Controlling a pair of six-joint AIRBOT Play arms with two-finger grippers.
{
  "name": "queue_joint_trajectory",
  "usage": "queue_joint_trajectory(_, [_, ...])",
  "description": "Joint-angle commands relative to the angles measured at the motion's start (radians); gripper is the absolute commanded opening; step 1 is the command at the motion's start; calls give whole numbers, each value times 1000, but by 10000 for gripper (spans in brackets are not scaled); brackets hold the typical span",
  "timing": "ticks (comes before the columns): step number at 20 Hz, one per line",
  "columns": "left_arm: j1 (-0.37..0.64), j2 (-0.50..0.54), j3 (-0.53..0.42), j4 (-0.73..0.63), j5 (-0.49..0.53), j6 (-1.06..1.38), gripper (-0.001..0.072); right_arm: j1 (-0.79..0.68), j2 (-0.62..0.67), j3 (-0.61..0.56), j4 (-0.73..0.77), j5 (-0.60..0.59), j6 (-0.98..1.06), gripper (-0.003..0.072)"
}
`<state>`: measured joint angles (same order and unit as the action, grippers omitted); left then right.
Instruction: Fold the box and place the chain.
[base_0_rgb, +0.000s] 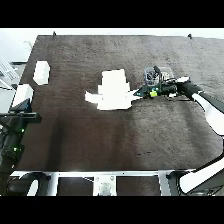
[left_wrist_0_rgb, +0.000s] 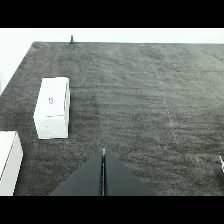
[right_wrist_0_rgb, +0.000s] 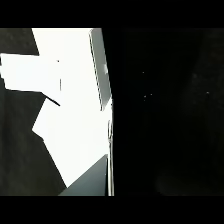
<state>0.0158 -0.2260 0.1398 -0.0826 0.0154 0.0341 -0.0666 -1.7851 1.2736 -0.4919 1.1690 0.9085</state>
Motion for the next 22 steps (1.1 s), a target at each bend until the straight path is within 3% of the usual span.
queue_joint_trajectory(1, [0,-1,0,0,0,0,21,15,-1,-15,2,-54,30,9])
queue_joint_trajectory(18, [0,-1,0,0,-14,0,21,31,-4,-18,-17,-114,-83,10])
queue_joint_trajectory(21, [0,-1,0,0,-102,0,23,35,-4,-18,-16,-114,-82,11])
queue_joint_trajectory(22, [0,-1,2,1,-145,5,220,35,-4,-18,-16,-114,-82,10])
